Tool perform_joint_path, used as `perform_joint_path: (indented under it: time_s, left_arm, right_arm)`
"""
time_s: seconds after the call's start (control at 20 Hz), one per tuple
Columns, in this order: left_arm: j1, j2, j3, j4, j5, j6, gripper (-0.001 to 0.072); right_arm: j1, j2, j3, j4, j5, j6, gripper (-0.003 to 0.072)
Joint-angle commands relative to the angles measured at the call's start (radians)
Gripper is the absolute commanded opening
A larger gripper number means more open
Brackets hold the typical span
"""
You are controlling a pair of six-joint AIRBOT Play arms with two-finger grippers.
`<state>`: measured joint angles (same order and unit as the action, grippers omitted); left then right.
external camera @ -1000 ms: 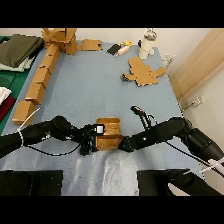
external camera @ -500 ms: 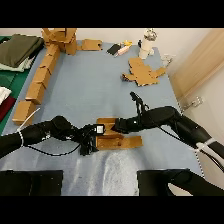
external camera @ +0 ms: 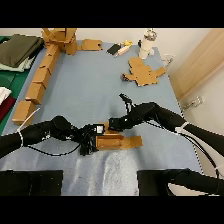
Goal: Fold the box.
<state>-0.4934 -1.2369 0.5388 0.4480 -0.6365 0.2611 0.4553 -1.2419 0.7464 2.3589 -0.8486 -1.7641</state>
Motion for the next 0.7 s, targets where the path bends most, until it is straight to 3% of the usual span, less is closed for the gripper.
perform_joint_path:
  time_s: [0.0,0.4,0.65]
  left_arm:
    - [0.000,0.000,0.000,0.000,0.000,0.000,0.0597]
    - [0.000,0.000,0.000,0.000,0.000,0.000,0.0597]
    - [0.000,0.000,0.000,0.000,0.000,0.001,0.0598]
  right_arm:
    - [0.004,-0.016,0.002,-0.022,-0.002,-0.018,0.0004]
    - [-0.010,-0.018,0.020,-0.060,0.002,-0.063,0.0003]
    - [-0.079,0.203,0.122,-0.273,-0.061,-0.048,0.0002]
